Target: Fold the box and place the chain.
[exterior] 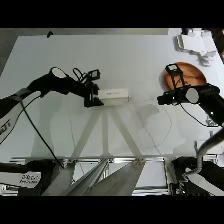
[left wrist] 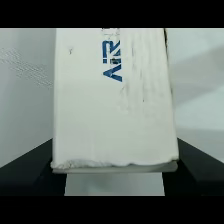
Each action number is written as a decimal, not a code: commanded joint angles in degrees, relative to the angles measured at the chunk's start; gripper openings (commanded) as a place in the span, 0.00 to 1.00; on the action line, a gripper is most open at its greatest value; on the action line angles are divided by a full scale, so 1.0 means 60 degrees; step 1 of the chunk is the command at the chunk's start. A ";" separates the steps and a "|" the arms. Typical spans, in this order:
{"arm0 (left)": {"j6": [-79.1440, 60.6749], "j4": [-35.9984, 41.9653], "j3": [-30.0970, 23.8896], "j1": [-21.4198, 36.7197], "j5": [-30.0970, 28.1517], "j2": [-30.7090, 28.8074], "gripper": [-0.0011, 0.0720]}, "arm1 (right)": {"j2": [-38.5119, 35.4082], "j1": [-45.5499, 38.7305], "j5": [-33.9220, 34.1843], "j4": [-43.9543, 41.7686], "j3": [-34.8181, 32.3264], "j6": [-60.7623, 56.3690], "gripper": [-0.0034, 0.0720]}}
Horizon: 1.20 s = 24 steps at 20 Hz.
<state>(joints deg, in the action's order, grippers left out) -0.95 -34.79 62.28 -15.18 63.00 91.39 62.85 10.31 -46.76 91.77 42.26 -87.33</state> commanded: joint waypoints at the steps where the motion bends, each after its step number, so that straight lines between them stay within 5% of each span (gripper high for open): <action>1: 0.1909 -0.0353 0.0011 0.0368 -0.1246 -0.1847 0.02 | 0.0058 -0.0124 -0.0408 0.0656 0.0007 -0.0627 0.06; 6: 0.4849 -0.1730 0.0011 0.2033 -0.2998 -0.4390 0.03 | 0.0058 -0.0124 -0.0382 0.0554 0.0007 -0.0627 0.06; 11: 0.7552 -0.3592 -0.0273 0.4288 -0.4018 -0.5348 0.02 | 0.0058 -0.0124 -0.0372 0.0554 0.0011 -0.0627 0.06; 16: 0.9431 -0.3989 -0.3588 0.4750 -0.6706 -0.5315 0.02 | 0.0058 -0.0124 -0.0342 0.0557 0.0011 -0.0627 0.06; 21: 0.9398 -0.4295 -0.5650 0.4736 -0.7424 -0.4674 0.03 | 0.0058 -0.0124 -0.0342 0.0557 0.0011 -0.0623 0.06; 23: 0.9402 -0.4390 -0.5661 0.4736 -0.7359 -0.4506 0.16 | 0.0058 -0.0124 -0.0346 0.0557 0.0011 -0.0623 0.06; 24: 0.9406 -0.4393 -0.5657 0.4736 -0.7362 -0.4510 0.42 | 0.0058 -0.0124 -0.0346 0.0557 0.0007 -0.0627 0.06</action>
